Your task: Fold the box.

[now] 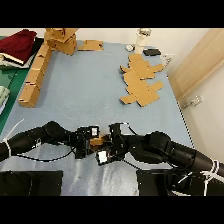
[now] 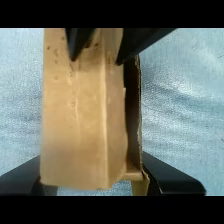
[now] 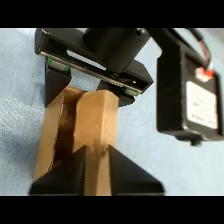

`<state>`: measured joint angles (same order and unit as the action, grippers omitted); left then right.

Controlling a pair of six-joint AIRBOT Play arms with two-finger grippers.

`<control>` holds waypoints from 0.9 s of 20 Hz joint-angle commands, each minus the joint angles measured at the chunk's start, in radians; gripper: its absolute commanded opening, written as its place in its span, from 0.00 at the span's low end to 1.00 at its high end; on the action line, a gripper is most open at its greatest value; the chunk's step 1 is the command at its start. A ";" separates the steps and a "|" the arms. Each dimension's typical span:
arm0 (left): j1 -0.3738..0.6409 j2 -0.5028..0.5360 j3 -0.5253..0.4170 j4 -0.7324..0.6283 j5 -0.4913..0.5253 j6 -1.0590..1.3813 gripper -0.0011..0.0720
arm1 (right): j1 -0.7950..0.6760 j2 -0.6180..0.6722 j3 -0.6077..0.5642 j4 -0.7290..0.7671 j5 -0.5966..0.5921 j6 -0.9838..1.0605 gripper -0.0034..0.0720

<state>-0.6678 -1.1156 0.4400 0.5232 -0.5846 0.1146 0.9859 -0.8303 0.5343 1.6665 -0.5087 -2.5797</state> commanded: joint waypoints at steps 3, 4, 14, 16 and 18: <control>0.000 0.000 0.000 0.000 0.000 0.001 0.73 | 0.001 -0.018 0.002 -0.001 -0.002 0.020 0.25; 0.000 0.000 0.000 0.000 0.000 0.001 0.73 | 0.001 -0.018 0.002 0.006 -0.009 0.026 0.25; 0.000 0.000 0.000 0.000 0.000 0.001 0.73 | 0.046 -0.027 -0.004 0.140 -0.076 0.027 0.25; 0.000 0.000 0.000 0.000 0.000 0.001 0.73 | 0.058 -0.026 -0.003 0.149 -0.076 0.032 0.25; 0.000 0.000 0.000 0.000 0.000 0.001 0.73 | 0.060 -0.020 -0.001 0.145 -0.077 0.056 0.26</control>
<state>-0.6678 -1.1156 0.4400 0.5236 -0.5846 0.1158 1.0382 -0.8539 0.5312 1.7954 -0.5797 -2.5465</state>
